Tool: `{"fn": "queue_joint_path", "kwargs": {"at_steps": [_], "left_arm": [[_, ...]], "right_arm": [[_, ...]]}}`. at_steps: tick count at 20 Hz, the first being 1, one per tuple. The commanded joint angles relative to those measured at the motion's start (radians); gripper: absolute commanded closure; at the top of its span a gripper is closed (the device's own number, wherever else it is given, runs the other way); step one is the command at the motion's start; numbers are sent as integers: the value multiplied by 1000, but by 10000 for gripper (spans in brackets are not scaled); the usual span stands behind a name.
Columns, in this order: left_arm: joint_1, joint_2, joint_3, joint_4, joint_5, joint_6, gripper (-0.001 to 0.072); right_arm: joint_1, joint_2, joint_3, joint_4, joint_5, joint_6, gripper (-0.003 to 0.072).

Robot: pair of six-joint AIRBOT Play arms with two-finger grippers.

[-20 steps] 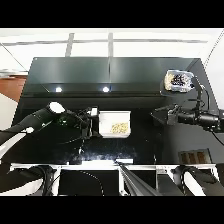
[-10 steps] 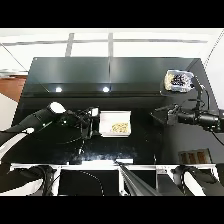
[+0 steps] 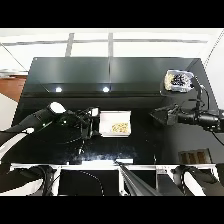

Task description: Fold the box and place the chain.

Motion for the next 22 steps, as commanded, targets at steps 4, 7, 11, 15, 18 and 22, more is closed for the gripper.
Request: {"fn": "queue_joint_path", "kwargs": {"at_steps": [4, 7, 11, 15, 18, 22], "left_arm": [[-1, -1, 0, 0, 2, 0, 308], [-1, -1, 0, 0, 2, 0, 308], [-1, -1, 0, 0, 2, 0, 308], [-1, -1, 0, 0, 2, 0, 308], [-1, -1, 0, 0, 2, 0, 308], [-1, -1, 0, 0, 2, 0, 308]], "right_arm": [[161, -8, 57, 16, -249, 32, -19], [329, -75, 151, -88, -446, 47, -19], [419, -269, 301, -125, -532, 126, -18], [481, -406, 391, -117, -489, 47, -17], [485, -416, 391, -122, -371, -44, -17], [491, -417, 391, -167, -351, -55, -17]]}}
